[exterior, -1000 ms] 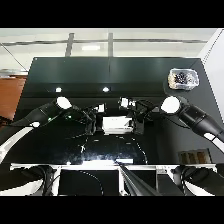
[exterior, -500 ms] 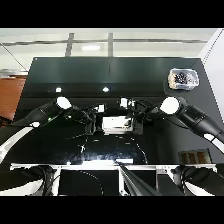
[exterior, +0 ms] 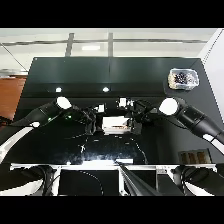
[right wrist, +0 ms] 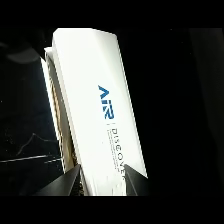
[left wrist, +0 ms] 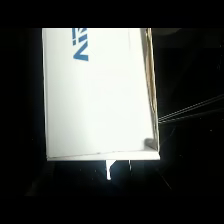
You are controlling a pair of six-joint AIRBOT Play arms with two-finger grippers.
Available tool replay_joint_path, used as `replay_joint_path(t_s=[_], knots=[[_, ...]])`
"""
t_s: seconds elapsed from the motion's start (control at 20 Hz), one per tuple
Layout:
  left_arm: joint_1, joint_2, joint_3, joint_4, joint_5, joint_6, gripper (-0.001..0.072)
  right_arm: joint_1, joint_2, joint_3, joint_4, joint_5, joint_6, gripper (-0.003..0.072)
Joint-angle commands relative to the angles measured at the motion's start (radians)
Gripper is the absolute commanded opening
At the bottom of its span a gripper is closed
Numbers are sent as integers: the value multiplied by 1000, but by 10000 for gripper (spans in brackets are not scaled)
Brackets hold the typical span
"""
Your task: Fold the box and place the chain.
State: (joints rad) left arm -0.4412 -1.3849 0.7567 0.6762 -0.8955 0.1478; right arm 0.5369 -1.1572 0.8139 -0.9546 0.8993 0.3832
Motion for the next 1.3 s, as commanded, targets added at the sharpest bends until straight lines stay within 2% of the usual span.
replay_joint_path(t_s=[0.0, 0.35, 0.4, 0.45, 1.25], knots=[[-1, 0, 1, 0, 1, 0, 470, 1, -1, 0, 0, 12, 5, 311], [-1, 0, 1, 0, 1, 0, 471, 1, -1, -11, 0, 32, 5, 310], [-1, 0, 1, 0, 1, 0, 471, 1, -1, -11, 0, 30, 5, 288], [-1, 0, 1, 0, 1, 0, 470, 1, -1, -11, 0, 31, 5, 232], [-1, 0, 1, 0, 0, 0, 470, 1, -1, -11, 0, 39, 5, 273]])
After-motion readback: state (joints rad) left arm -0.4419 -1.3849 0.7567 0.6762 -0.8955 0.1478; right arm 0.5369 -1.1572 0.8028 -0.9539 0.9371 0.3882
